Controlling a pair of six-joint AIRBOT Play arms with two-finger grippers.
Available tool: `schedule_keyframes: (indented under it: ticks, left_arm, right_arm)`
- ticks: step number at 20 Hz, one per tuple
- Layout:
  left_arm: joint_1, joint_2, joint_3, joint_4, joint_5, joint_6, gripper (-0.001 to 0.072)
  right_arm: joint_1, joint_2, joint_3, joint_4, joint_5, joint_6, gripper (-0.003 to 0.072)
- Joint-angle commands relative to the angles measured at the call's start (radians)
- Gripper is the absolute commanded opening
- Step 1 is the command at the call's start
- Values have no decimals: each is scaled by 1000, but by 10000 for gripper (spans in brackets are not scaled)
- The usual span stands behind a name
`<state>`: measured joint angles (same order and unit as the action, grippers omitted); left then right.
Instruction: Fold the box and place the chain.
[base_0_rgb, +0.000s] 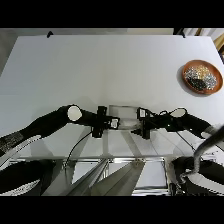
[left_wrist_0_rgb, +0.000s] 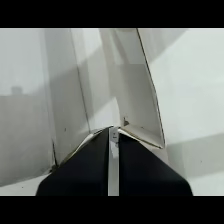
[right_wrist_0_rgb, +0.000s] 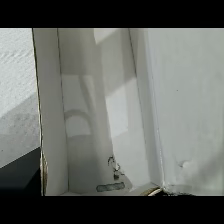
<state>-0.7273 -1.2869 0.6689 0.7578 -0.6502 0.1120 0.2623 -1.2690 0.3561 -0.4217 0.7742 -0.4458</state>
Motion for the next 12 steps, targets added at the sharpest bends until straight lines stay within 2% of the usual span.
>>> schedule_keyframes:
  ticks: [1,2,4,7,10,12]
  left_arm:
    - [-10,-2,0,-21,37,-4,62]
    - [-10,-4,0,-19,38,-4,68]
    - [-10,-13,0,-17,50,-4,125]
    - [-10,-24,0,-17,56,-4,289]
    - [-24,-27,0,-3,62,-3,308]
    - [-31,-27,0,-2,68,-7,496]
  right_arm:
    - [0,0,0,0,0,0,406]
    - [-1,0,0,0,0,0,406]
    - [-1,0,0,0,0,0,406]
    - [-1,0,-1,0,0,0,406]
    - [-1,0,0,0,0,0,406]
    - [-1,0,0,0,0,0,406]
